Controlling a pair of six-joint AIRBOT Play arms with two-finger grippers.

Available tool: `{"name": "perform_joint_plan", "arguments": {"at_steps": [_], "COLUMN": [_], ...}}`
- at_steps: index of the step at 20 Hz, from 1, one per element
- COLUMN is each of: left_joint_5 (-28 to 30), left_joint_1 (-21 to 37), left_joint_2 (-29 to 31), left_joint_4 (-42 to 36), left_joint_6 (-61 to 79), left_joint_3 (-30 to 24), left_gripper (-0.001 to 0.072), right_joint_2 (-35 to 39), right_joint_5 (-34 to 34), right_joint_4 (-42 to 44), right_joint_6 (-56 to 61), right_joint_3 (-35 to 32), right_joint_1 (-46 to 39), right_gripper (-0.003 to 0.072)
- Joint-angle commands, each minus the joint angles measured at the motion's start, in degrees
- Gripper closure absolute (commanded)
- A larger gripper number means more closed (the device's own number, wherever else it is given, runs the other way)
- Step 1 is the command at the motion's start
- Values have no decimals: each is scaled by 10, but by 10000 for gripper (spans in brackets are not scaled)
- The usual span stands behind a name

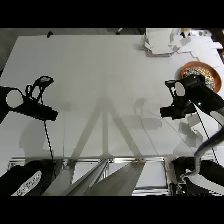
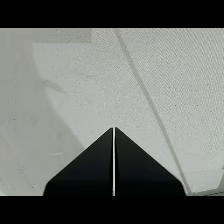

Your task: Fold the box and place the chain.

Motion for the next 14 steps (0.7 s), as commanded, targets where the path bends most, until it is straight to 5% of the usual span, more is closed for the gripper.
{"name": "perform_joint_plan", "arguments": {"at_steps": [1, 9, 14], "left_joint_5": [0, 0, 0], "left_joint_1": [0, 0, 0], "left_joint_2": [0, 0, 0], "left_joint_4": [0, 0, 0], "left_joint_6": [0, 0, 0], "left_joint_3": [0, 0, 0], "left_gripper": [700, 700, 700], "right_joint_2": [0, 0, 0], "right_joint_5": [-1, -37, -45], "right_joint_4": [0, -9, -196], "right_joint_6": [0, -5, -42], "right_joint_3": [0, 0, 52], "right_joint_1": [0, 0, -69], "right_gripper": [668, 668, 674]}}
